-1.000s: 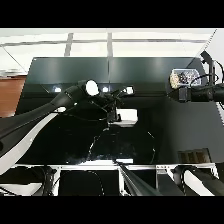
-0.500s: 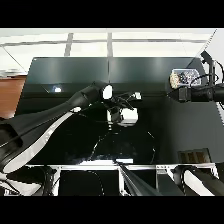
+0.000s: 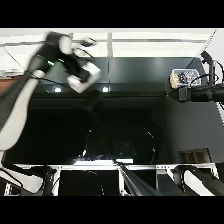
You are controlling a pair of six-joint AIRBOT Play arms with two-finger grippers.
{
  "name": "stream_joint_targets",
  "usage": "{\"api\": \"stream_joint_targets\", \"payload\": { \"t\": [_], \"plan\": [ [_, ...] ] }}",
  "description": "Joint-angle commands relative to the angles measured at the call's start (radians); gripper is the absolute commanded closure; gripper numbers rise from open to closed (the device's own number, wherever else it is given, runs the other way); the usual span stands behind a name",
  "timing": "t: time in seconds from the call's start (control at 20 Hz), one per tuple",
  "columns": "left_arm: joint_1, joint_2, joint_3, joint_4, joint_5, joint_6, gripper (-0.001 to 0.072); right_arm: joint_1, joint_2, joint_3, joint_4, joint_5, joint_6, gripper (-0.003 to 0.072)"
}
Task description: Fold the box and place the chain.
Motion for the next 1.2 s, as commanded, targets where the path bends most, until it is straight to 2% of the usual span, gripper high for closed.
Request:
{"api": "stream_joint_targets", "payload": {
  "t": [0.0,0.15,0.3,0.4,0.5,0.7,0.75,0.8,0.85,1.0,1.1,1.15],
  "plan": [
    [0.271,-0.024,0.049,0.033,0.045,-0.138,0.0433,0.0,0.0,0.001,0.0,-0.006,0.001,0.0673],
    [0.444,-0.056,0.049,-0.052,0.126,-0.13,0.0433,0.0,0.0,0.001,0.002,-0.013,0.001,0.0673],
    [0.551,-0.11,0.05,-0.162,0.225,-0.082,0.0433,0.0,0.0,0.001,0.004,-0.03,0.001,0.0673],
    [0.579,-0.156,0.053,-0.182,0.258,0.001,0.0433,0.0,0.0,0.001,0.004,-0.037,0.001,0.0673],
    [0.584,-0.216,0.087,-0.168,0.243,0.033,0.0433,0.0,0.0,0.001,0.008,-0.044,0.001,0.0673],
    [0.558,-0.278,0.113,-0.076,0.251,0.132,0.0412,0.0,0.0,0.001,0.009,-0.044,0.01,0.0673],
    [0.548,-0.278,0.113,-0.042,0.259,0.13,0.036,0.0,0.0,0.001,0.009,-0.044,0.013,0.0673],
    [0.537,-0.278,0.128,-0.027,0.247,0.127,0.0097,0.0,0.0,0.001,0.011,-0.045,0.013,0.0673],
    [0.524,-0.278,0.164,-0.017,0.228,0.11,-0.0004,0.0,0.0,0.001,0.012,-0.047,0.013,0.0673],
    [0.483,-0.264,0.35,-0.006,0.156,0.025,-0.0003,0.005,0.0,0.001,0.013,-0.069,0.013,0.0673],
    [0.445,-0.191,0.363,-0.009,0.148,-0.078,0.0,0.032,0.0,0.001,0.016,-0.107,0.013,0.0673],
    [0.423,-0.139,0.331,-0.019,0.143,-0.143,0.0051,0.056,0.0,0.001,0.014,-0.13,0.012,0.0672]
  ]
}}
